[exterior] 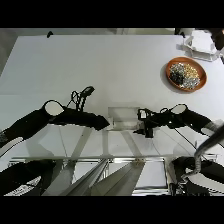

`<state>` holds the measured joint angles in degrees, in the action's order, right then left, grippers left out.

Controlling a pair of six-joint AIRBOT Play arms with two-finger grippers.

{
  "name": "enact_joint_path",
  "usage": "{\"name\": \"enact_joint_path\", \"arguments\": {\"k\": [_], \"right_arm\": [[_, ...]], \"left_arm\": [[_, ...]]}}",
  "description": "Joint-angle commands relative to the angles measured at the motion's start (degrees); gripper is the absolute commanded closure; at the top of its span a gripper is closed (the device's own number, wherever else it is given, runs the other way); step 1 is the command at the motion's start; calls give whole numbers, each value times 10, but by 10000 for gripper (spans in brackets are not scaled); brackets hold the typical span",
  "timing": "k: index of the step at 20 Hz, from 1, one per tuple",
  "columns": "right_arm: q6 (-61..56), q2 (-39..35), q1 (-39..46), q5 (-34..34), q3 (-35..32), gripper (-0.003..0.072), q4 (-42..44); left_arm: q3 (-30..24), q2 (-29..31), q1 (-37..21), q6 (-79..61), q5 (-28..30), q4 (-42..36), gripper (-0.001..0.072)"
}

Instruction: Fold the box and place the chain.

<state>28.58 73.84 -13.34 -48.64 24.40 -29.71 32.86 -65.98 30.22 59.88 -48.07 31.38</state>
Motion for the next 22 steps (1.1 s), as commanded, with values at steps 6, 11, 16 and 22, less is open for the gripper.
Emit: {"name": "enact_joint_path", "arguments": {"k": [6, 11, 16, 22], "right_arm": [[0, 0, 0, 0, 0, 281, 0], [0, 0, 0, 0, 0, 281, 0], [0, 0, 0, 0, 0, 281, 0], [0, 0, 0, 0, 0, 281, 0]], "left_arm": [[0, 0, 34, 24, 33, 3, 265], [1, 0, 74, 85, 86, 50, 265], [24, 0, 90, 182, 89, 139, 265], [65, -10, 117, 293, 82, 235, 265]]}}
